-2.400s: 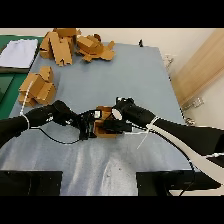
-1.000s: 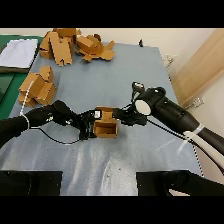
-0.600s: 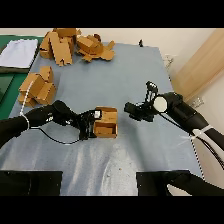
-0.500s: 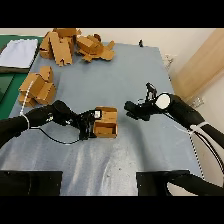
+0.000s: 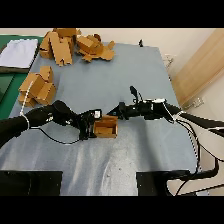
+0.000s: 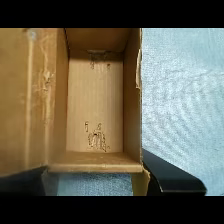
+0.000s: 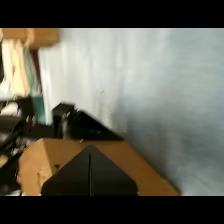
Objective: Fold the box.
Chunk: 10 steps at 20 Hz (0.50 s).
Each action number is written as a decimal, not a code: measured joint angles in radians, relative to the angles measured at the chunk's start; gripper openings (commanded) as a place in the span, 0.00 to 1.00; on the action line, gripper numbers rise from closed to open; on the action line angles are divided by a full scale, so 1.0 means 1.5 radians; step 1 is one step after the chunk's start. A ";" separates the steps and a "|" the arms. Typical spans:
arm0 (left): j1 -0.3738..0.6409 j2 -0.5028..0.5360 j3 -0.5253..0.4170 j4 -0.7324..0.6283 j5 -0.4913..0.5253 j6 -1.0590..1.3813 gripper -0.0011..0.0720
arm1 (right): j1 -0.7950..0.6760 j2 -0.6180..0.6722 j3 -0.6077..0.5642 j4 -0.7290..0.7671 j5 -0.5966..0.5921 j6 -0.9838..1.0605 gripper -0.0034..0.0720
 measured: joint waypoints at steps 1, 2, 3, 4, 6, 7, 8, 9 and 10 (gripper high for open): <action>0.000 0.000 0.000 0.000 0.000 0.000 0.66 | 0.006 -0.001 0.000 -0.008 0.038 -0.033 0.05; 0.000 0.000 0.000 0.000 0.000 0.000 0.66 | 0.012 0.001 0.000 -0.031 0.060 -0.056 0.05; 0.000 0.000 0.000 0.000 0.000 0.000 0.66 | 0.020 0.007 0.000 -0.057 0.076 -0.078 0.05; 0.000 0.000 0.000 0.000 0.000 0.000 0.66 | 0.027 0.015 0.000 -0.076 0.084 -0.098 0.05; 0.000 0.000 0.000 0.000 0.000 0.000 0.66 | 0.042 0.037 0.000 -0.107 0.082 -0.138 0.05; 0.000 0.000 0.000 0.000 0.000 0.000 0.66 | 0.050 0.050 0.000 -0.116 0.078 -0.157 0.05; 0.000 0.000 0.000 0.000 0.000 0.000 0.66 | 0.057 0.062 0.000 -0.130 0.068 -0.169 0.05; 0.000 0.000 0.000 0.000 0.000 0.000 0.66 | 0.065 0.073 0.000 -0.145 0.058 -0.180 0.05; 0.000 0.000 0.000 0.000 0.000 0.000 0.66 | 0.074 0.082 0.000 -0.160 0.050 -0.188 0.05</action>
